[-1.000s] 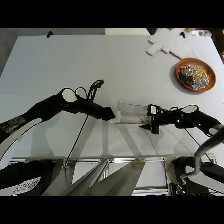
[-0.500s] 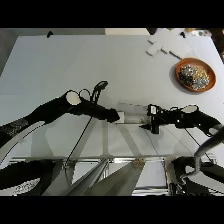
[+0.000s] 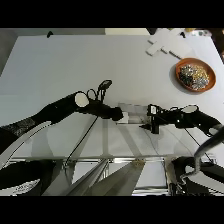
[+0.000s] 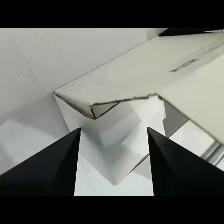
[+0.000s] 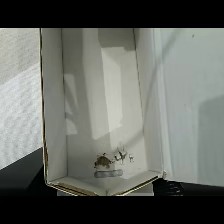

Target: Fold the box and place the chain.

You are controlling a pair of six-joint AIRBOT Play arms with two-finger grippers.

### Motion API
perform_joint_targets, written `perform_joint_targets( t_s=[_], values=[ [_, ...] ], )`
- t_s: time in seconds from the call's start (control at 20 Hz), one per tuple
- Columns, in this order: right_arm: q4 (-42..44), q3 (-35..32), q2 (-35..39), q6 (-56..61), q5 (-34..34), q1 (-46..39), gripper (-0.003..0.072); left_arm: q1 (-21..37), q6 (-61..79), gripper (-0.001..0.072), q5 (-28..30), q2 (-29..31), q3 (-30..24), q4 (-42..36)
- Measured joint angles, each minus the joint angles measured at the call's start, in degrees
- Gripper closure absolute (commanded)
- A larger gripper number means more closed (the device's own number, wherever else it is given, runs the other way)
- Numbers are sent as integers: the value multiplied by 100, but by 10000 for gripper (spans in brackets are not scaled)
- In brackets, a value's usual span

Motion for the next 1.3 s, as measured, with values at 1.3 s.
perform_joint_targets(
  t_s=[1.3],
  values=[
    [-2, 0, 0, 0, 0, 0, 371, -925, -3888, 255, -1272, -1139, 1740, 3174]
  ],
)
